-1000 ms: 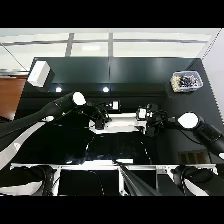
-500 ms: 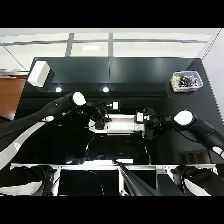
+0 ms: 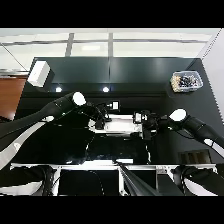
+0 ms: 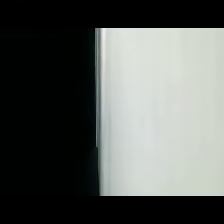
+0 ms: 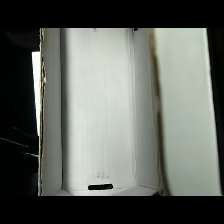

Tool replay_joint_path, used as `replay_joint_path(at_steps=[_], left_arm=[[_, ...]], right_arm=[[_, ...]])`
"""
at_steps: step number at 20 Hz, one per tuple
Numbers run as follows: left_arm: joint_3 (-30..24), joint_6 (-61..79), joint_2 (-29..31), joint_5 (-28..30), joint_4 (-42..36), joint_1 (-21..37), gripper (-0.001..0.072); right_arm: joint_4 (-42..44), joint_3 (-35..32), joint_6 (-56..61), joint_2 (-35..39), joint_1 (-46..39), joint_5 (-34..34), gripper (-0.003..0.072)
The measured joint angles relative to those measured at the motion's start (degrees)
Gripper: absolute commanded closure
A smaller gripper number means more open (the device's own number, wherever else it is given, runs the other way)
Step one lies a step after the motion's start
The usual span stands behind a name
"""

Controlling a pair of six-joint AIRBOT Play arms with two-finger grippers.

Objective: Fold the box and place the chain.

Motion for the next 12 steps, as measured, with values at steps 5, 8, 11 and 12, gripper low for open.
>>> replay_joint_path(at_steps=[5,8,11,12], left_arm=[[0.0,0.0,0.0,0.0,0.0,0.0,0.0685],[0.0,0.0,0.0,0.0,0.0,0.0,0.0686],[0.0,0.0,0.0,0.0,0.0,0.0,0.0686],[0.0,0.0,0.0,0.0,0.0,0.0,0.0686]], right_arm=[[1.3,0.0,-0.3,-1.6,-0.4,0.6,-0.0006],[1.7,0.0,-0.4,-2.1,-0.7,0.7,-0.0006],[1.8,0.0,-0.4,-2.3,-1.3,0.8,-0.0006],[1.8,0.0,-0.4,-2.3,-1.4,0.9,-0.0006]])
